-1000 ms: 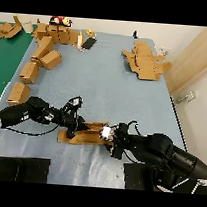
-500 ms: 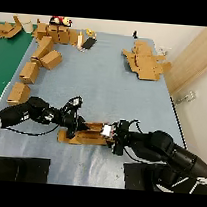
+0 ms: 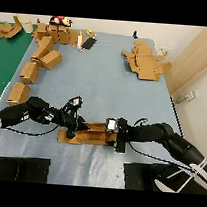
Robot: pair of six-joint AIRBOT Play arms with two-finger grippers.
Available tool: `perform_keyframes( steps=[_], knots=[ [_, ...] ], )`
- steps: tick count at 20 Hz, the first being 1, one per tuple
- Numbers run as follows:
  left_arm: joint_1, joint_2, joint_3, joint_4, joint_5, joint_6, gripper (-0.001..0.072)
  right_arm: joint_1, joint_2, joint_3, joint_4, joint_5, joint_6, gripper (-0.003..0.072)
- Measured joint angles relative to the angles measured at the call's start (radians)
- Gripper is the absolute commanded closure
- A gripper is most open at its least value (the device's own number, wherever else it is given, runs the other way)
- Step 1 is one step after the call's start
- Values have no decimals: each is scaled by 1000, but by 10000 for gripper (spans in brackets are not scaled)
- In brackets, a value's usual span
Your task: Fold the box.
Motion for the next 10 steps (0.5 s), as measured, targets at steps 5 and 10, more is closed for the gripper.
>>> perform_keyframes(
  steps=[5, 10],
  knots=[
    [0, 0, 0, 0, 0, 0, 699, -22, -117, 31, 65, -24, -107, 108],
    [0, 0, 0, 0, 0, 0, 698, -29, -182, 48, 80, -32, -138, 108]
  ],
)
